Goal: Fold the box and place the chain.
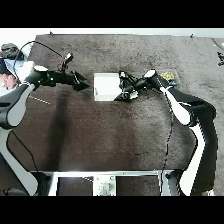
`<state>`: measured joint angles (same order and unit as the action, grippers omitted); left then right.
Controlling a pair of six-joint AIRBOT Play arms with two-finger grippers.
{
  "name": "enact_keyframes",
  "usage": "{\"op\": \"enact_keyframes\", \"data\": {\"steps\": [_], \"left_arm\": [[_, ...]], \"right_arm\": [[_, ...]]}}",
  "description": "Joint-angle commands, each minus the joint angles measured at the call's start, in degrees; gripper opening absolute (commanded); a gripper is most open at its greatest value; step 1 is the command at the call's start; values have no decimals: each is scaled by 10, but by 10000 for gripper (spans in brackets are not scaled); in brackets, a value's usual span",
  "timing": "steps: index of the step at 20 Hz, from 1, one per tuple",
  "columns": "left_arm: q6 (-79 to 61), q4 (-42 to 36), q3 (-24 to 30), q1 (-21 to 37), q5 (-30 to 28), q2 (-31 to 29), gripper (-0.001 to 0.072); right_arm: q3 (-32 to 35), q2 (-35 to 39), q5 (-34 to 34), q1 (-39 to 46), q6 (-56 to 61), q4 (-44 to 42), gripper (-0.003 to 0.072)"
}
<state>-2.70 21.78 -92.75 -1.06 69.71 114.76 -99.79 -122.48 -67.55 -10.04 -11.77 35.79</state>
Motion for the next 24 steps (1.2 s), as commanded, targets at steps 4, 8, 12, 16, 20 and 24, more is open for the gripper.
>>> {"op": "enact_keyframes", "data": {"steps": [4,8,12,16,20,24], "left_arm": [[-195,12,-41,-16,89,71,720],[-235,16,-41,-19,100,73,720],[-235,20,-41,-32,91,73,720],[-233,18,-41,-54,78,86,720],[-233,1,-41,-65,63,96,720],[-227,8,-41,-70,43,101,720]], "right_arm": [[0,0,0,0,0,0,447],[0,0,0,0,0,0,447],[0,0,0,0,0,0,447],[0,0,0,0,0,0,447],[0,0,0,0,0,0,447],[0,0,0,0,0,0,447]]}}
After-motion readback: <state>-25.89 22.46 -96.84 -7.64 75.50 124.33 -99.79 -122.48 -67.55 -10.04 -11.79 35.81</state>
